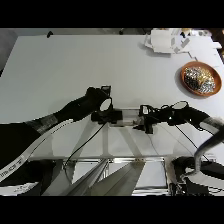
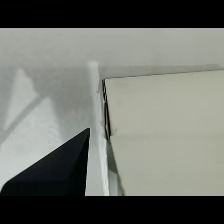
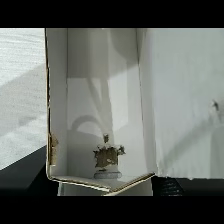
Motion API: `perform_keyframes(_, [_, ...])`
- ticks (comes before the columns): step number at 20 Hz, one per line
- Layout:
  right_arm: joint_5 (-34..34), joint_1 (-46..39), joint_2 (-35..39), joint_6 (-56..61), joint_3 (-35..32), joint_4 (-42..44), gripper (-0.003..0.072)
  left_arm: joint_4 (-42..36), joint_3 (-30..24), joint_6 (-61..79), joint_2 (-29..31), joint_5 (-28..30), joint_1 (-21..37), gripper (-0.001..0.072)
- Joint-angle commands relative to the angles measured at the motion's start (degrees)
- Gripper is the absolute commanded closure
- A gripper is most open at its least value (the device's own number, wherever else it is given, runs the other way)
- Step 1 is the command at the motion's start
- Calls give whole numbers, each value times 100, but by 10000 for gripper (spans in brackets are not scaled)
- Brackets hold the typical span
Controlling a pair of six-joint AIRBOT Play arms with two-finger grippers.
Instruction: Fold the box and place the chain.
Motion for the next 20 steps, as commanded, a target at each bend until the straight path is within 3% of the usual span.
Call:
perform_keyframes(1, [0,2,2,2,2,0,231,98,179,-398,-262,-267,-92,399])
perform_keyframes(3, [2,2,2,2,2,0,231,136,179,-474,-328,-267,-125,403])
perform_keyframes(5, [2,2,2,2,2,0,231,144,179,-619,-376,-258,-136,509])
perform_keyframes(7, [2,2,2,2,2,0,231,164,179,-654,-391,-258,-136,537])
perform_keyframes(9, [0,2,2,2,2,0,231,186,179,-654,-389,-258,-136,640])
perform_keyframes(12, [2,2,2,2,2,0,231,210,179,-656,-389,-258,-142,700])
perform_keyframes(17, [0,2,2,2,0,0,231,271,179,-647,-382,-256,-153,677])
perform_keyframes(20, [2,2,2,2,2,0,231,280,179,-592,-302,-258,-151,511])
